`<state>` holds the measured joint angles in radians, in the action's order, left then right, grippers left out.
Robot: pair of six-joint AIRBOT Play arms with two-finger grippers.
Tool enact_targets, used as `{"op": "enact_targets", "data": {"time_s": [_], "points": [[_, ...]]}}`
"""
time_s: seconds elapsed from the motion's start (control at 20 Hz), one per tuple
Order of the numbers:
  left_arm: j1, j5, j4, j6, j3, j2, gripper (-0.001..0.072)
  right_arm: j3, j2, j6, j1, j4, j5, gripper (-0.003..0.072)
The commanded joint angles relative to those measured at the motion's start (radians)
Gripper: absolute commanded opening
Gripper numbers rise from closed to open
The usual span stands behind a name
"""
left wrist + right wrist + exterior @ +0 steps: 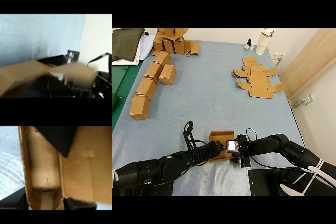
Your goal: Fold the box.
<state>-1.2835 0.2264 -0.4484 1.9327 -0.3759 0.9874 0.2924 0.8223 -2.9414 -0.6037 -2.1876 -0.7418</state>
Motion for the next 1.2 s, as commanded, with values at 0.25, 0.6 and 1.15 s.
{"op": "enact_targets", "data": {"time_s": [0.25, 0.6, 1.15], "points": [[0.126, -0.121, 0.0, -0.085, -0.008, 0.017, 0.0008, 0.0, -0.001, 0.0, -0.001, 0.0, 0.0, 0.0466], [0.223, -0.32, -0.001, -0.138, -0.018, 0.077, 0.0008, 0.0, -0.001, 0.0, -0.001, 0.001, 0.0, 0.0466], [0.394, -0.44, -0.023, -0.277, -0.091, 0.076, 0.0009, 0.0, -0.001, 0.0, -0.001, 0.001, 0.0, 0.0466]]}}
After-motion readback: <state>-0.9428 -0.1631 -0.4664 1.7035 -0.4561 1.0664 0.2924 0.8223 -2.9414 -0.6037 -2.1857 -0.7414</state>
